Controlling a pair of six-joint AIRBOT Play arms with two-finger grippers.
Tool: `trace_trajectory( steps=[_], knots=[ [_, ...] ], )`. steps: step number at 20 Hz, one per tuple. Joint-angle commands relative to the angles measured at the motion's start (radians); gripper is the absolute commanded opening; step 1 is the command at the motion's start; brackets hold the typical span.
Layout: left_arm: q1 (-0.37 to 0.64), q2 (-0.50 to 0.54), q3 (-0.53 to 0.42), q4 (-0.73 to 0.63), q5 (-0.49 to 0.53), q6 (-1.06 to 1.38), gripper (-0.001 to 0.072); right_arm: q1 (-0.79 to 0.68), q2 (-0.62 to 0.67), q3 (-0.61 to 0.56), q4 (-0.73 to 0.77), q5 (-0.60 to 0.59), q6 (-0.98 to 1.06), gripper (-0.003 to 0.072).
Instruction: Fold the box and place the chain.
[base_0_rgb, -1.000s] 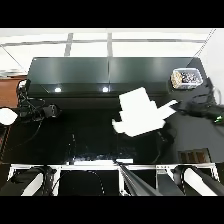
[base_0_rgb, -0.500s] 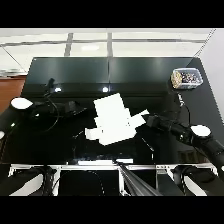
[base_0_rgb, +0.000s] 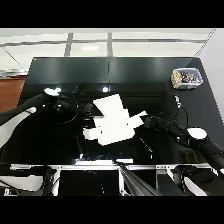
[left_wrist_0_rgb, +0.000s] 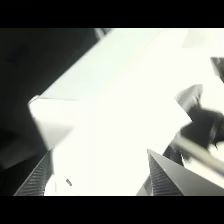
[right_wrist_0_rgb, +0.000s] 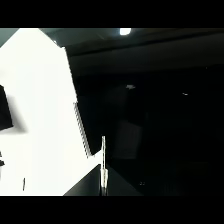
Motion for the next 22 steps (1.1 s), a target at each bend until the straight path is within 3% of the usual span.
trace_trajectory(
  steps=[1,3,4,6,8,10,11,12,13,16,18,20,22],
  knots=[
    [-0.027,-0.111,0.072,-0.006,-0.157,0.111,0.0706,0.003,0.000,0.000,0.003,-0.004,0.000,0.0016],
    [-0.026,-0.133,0.096,-0.004,-0.207,0.188,0.0673,0.003,0.001,0.000,0.003,-0.005,0.000,0.0016],
    [-0.027,-0.145,0.107,0.000,-0.222,0.203,0.0613,0.003,0.000,0.000,0.003,-0.004,0.000,0.0016],
    [-0.029,-0.164,0.122,0.002,-0.211,0.204,0.0362,0.003,0.000,0.000,-0.005,0.001,-0.001,0.0016],
    [-0.040,-0.171,0.137,0.004,-0.193,0.210,0.0327,0.003,0.000,-0.001,-0.021,0.011,-0.001,0.0016],
    [-0.047,-0.171,0.152,0.033,-0.196,0.212,0.0063,0.002,0.000,0.000,-0.021,0.004,-0.001,0.0018],
    [-0.049,-0.170,0.159,0.048,-0.200,0.210,0.0024,0.002,0.001,0.000,-0.027,0.001,-0.001,0.0111],
    [-0.049,-0.167,0.163,0.048,-0.201,0.207,0.0023,0.002,0.001,0.001,-0.043,-0.001,0.000,0.0467],
    [-0.049,-0.161,0.165,0.049,-0.201,0.206,0.0023,0.002,0.001,0.008,-0.082,0.006,-0.001,0.0720],
    [-0.053,-0.092,0.160,0.112,-0.198,0.203,0.0021,-0.036,0.002,0.123,-0.383,0.183,0.021,0.0720],
    [-0.069,0.019,0.101,0.134,-0.117,0.220,0.0020,-0.064,0.002,0.237,-0.627,0.344,0.037,0.0720],
    [-0.093,0.177,-0.024,0.088,0.106,0.386,0.0022,-0.073,0.002,0.319,-0.813,0.427,0.037,0.0720],
    [-0.114,0.298,-0.143,-0.014,0.323,0.602,0.0025,-0.073,0.002,0.341,-0.867,0.426,0.037,0.0720]
  ],
)
